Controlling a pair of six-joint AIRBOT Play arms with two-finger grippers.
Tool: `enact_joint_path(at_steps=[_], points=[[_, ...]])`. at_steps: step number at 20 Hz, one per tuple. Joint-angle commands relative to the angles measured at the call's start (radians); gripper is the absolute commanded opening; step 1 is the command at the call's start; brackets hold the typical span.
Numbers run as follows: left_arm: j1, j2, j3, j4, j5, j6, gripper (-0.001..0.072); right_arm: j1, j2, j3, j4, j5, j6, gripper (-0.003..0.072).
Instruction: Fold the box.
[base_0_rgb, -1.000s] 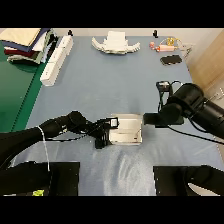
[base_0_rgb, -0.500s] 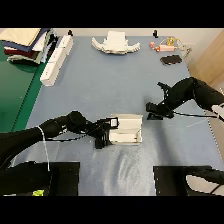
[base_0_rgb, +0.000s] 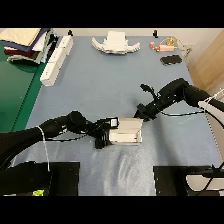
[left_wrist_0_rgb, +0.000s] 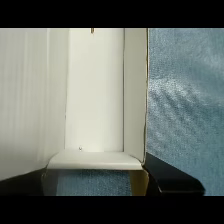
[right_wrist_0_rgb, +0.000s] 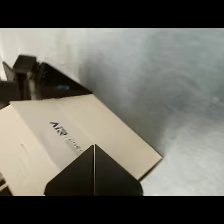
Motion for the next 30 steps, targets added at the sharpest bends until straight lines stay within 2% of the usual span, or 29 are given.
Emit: enact_joint_path(at_steps=[1, 4, 9, 13, 14, 17, 19, 21, 23, 24, 30], points=[[0.000, 0.001, 0.000, 0.000, 0.000, 0.000, 0.0413, 0.064, 0.068, -0.023, -0.018, 0.023, -0.133, 0.0002], [0.000, 0.001, 0.000, 0.000, 0.000, 0.000, 0.0414, 0.128, 0.185, -0.125, -0.034, 0.219, -0.207, 0.0002], [0.000, 0.001, 0.000, 0.000, 0.000, 0.000, 0.0414, 0.299, 0.433, -0.370, -0.043, 0.599, -0.316, 0.0002], [0.000, 0.001, 0.000, 0.000, 0.000, 0.000, 0.0414, 0.475, 0.592, -0.473, -0.148, 0.760, -0.322, 0.0004], [0.000, 0.001, 0.000, 0.000, 0.000, 0.000, 0.0414, 0.507, 0.608, -0.474, -0.200, 0.773, -0.322, 0.0049], [0.000, 0.001, 0.000, 0.000, 0.000, 0.000, 0.0414, 0.563, 0.617, -0.474, -0.386, 0.793, -0.331, 0.0365], [0.000, 0.000, 0.000, 0.000, 0.000, 0.000, 0.0413, 0.569, 0.617, -0.471, -0.447, 0.791, -0.370, 0.0446], [0.000, 0.000, 0.000, 0.000, 0.000, 0.000, 0.0414, 0.569, 0.617, -0.462, -0.447, 0.787, -0.427, 0.0456], [0.000, 0.000, 0.000, 0.000, 0.000, 0.000, 0.0414, 0.569, 0.617, -0.456, -0.446, 0.784, -0.471, 0.0643], [0.000, 0.001, 0.000, 0.000, 0.000, 0.000, 0.0413, 0.569, 0.616, -0.456, -0.446, 0.782, -0.494, 0.0665], [0.000, 0.001, 0.000, 0.000, 0.000, 0.000, 0.0414, 0.571, 0.602, -0.456, -0.446, 0.779, -0.575, 0.0665]])
